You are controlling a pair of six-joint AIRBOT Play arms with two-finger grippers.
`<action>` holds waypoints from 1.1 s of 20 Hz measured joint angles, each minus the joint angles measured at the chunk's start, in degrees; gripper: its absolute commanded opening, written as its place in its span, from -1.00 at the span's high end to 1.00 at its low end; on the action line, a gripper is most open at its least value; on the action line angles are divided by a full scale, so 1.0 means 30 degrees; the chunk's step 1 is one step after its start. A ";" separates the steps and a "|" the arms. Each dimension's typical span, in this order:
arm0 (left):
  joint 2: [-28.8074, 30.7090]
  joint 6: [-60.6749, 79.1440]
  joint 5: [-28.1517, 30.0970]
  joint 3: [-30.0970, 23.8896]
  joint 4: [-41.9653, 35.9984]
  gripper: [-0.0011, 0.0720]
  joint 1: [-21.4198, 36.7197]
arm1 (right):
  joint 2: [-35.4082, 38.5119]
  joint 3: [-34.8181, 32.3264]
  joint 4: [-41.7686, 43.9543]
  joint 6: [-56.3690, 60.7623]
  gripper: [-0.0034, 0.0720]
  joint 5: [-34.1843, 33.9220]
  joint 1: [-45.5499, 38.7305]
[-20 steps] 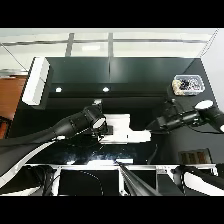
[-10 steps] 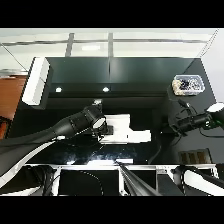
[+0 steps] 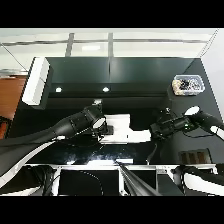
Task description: Fold the box and place the chain.
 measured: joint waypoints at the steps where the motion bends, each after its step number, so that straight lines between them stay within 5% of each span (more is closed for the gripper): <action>1: 0.0000 0.0000 -0.0007 0.0000 0.0000 0.88 0.0000 | -0.0066 -0.0015 0.0452 -0.0240 0.80 -0.0022 0.0233; 14: 0.0000 0.0015 -0.0138 0.0000 0.0007 0.88 0.0000 | -0.0138 -0.0022 0.1945 0.0772 0.79 -0.1894 0.3024; 17: 0.0000 0.0015 -0.0160 0.0000 0.0007 0.88 0.0000 | 0.0372 -0.0015 0.2098 0.0248 0.37 -0.1326 0.3184; 18: 0.0000 0.0015 -0.0160 0.0000 0.0007 0.88 0.0000 | 0.0597 -0.0015 0.2135 0.0022 0.37 -0.1137 0.3206; 20: 0.0000 0.0000 -0.0131 0.0000 -0.0044 0.88 0.0000 | 0.0998 0.0007 0.2346 -0.0401 -0.07 -0.0736 0.3242; 22: 0.0000 -0.0029 -0.0117 0.0000 -0.0044 0.88 0.0000 | 0.1209 0.0007 0.2353 -0.0678 -0.07 -0.0539 0.3257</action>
